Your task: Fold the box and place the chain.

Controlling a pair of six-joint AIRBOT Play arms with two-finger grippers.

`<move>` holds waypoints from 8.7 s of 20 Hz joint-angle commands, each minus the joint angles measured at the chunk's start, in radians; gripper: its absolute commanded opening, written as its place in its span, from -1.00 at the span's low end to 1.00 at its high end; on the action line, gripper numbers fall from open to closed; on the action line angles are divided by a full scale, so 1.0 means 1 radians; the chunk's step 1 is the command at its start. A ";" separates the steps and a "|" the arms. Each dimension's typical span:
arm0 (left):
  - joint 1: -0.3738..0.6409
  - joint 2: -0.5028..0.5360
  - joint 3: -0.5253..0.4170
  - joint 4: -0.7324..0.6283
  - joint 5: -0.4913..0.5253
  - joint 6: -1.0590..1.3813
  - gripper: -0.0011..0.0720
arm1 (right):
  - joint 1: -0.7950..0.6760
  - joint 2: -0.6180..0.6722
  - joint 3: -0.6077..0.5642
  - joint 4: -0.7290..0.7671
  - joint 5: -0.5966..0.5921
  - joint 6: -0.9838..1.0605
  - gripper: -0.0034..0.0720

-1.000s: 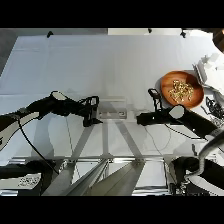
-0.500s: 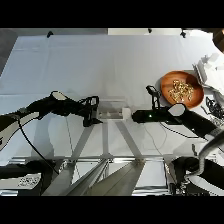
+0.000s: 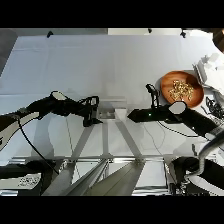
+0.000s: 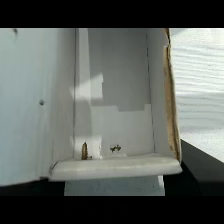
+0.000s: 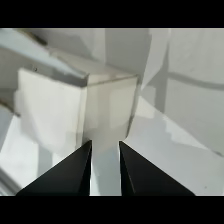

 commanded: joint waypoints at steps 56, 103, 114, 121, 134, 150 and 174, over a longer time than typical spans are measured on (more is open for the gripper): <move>0.000 0.000 0.000 0.000 -0.003 0.000 -0.39 | 0.262 -0.048 0.188 -0.657 -0.072 0.674 0.42; 0.000 0.001 0.000 0.000 -0.003 0.000 -0.39 | 0.408 -0.410 0.571 -1.154 0.253 1.332 -0.34; 0.000 0.000 0.000 0.000 -0.003 0.000 -0.39 | 0.414 -0.351 0.571 -1.106 0.261 1.327 0.44; 0.000 0.000 0.000 0.000 -0.003 0.000 -0.39 | 0.494 -0.151 0.571 -1.110 0.320 1.197 0.44; 0.000 0.000 0.000 0.000 -0.003 0.000 -0.39 | -0.108 0.024 0.571 -1.162 0.304 0.749 0.50; 0.000 0.000 0.000 0.000 -0.003 0.000 -0.39 | -0.616 -0.492 0.756 -1.029 0.236 0.558 0.96; 0.000 0.000 0.000 0.000 -0.003 0.000 -0.39 | -0.526 -0.312 0.756 -1.082 0.375 0.420 -0.88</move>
